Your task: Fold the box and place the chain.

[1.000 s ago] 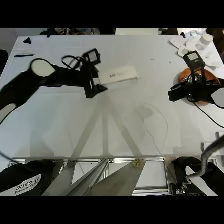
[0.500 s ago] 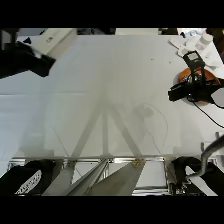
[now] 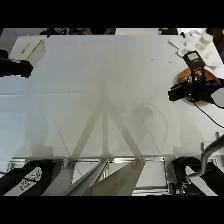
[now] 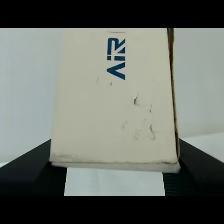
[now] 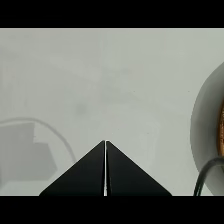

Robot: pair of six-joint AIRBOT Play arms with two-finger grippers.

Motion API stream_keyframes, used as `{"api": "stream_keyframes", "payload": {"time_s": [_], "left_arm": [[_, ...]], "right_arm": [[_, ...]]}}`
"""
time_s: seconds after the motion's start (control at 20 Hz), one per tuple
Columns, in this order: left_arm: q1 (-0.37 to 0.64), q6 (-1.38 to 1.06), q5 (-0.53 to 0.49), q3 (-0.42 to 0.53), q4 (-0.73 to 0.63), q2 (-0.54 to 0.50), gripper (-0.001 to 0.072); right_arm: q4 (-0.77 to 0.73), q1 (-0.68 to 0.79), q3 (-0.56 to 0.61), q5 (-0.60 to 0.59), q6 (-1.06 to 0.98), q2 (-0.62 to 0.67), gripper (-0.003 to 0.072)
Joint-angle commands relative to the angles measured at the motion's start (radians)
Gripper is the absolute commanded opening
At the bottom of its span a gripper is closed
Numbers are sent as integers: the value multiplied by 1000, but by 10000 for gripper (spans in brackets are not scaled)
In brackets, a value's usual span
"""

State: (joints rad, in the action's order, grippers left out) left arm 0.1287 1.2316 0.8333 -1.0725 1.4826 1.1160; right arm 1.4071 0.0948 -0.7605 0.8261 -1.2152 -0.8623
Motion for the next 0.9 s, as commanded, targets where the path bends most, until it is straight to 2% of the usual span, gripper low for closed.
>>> {"api": "stream_keyframes", "payload": {"time_s": [0.0, 0.15, 0.25, 0.65, 0.8, 0.85], "left_arm": [[17, 9, -140, -1, -20, 150, 8], [18, 6, -311, -1, -105, 251, 8], [13, 3, -364, -1, -113, 311, 8], [7, 3, -392, 0, -113, 500, 9], [7, 3, -368, 0, -110, 542, 47], [7, 3, -362, 0, -98, 552, 141]], "right_arm": [[0, 1, 0, 0, 0, 0, 10], [0, 1, 0, 0, 0, 0, 10], [0, 1, 0, 0, 0, 0, 10], [0, 1, 0, 0, 0, 0, 10], [0, 1, 0, 0, 0, 0, 10], [0, 1, 0, 0, 0, 0, 10]]}}
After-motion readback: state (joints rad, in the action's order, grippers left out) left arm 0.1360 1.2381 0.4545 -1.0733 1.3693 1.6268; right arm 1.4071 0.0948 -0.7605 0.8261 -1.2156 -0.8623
